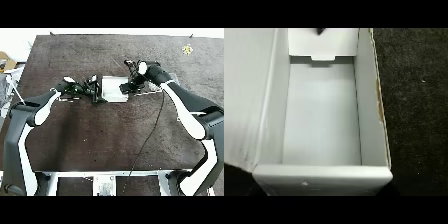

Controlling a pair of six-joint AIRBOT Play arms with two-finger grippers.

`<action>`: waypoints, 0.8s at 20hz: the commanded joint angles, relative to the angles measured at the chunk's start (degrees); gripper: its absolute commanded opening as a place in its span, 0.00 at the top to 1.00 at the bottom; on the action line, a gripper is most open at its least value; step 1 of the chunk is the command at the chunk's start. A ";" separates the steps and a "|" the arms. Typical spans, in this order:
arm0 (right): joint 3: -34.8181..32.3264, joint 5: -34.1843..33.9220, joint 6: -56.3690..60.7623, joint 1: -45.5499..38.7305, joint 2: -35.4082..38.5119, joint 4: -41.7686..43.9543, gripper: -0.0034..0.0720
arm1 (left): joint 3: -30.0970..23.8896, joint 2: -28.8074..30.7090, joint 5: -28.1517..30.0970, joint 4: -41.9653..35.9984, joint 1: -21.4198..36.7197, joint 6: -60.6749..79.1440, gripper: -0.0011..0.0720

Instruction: Fold the box and place the chain.

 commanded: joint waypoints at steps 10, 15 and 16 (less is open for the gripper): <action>2.99 3.23 18.10 4.13 -4.22 -10.27 0.51 | 0.02 -0.04 0.02 -0.02 0.00 0.00 0.50; 2.99 1.75 20.57 5.25 -4.20 -12.57 0.62 | 0.02 -0.04 0.00 -0.02 0.00 0.00 0.50; 2.99 1.75 20.92 5.22 -4.20 -12.63 0.62 | 0.02 -0.04 0.02 -0.02 0.00 0.00 0.50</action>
